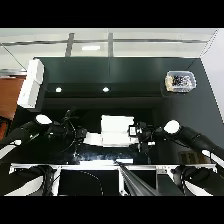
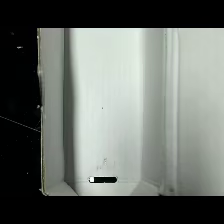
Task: Fold the box and place the chain.
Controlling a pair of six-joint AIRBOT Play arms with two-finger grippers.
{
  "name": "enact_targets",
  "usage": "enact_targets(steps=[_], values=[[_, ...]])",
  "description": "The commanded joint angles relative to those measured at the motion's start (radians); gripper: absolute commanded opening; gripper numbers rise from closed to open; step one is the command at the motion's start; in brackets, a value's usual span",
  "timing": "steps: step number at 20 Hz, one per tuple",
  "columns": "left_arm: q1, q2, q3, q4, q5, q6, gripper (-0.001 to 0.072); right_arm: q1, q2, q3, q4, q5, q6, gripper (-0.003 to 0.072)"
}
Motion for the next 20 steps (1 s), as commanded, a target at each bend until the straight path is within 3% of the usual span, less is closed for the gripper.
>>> enact_targets(steps=[1,3,5,6,12,20], values=[[-0.006,-0.002,0.037,-0.005,-0.023,0.047,0.0511,0.000,0.000,0.000,0.000,0.000,0.000,0.0427],[-0.006,-0.002,0.057,-0.005,-0.042,0.047,0.0533,0.000,0.000,0.000,0.000,0.000,0.000,0.0427],[-0.006,-0.002,0.078,-0.005,-0.060,0.048,0.0672,0.000,0.000,0.000,0.000,0.001,0.001,0.0427],[-0.006,-0.002,0.088,-0.006,-0.074,0.062,0.0693,0.000,0.000,0.000,0.000,0.000,0.003,0.0427],[-0.046,-0.002,0.113,-0.077,-0.086,0.116,0.0693,0.000,0.000,0.000,0.000,0.000,0.003,0.0427],[-0.213,-0.002,0.114,-0.086,0.075,0.047,0.0691,0.000,0.000,0.000,0.000,-0.008,0.003,0.0427]])
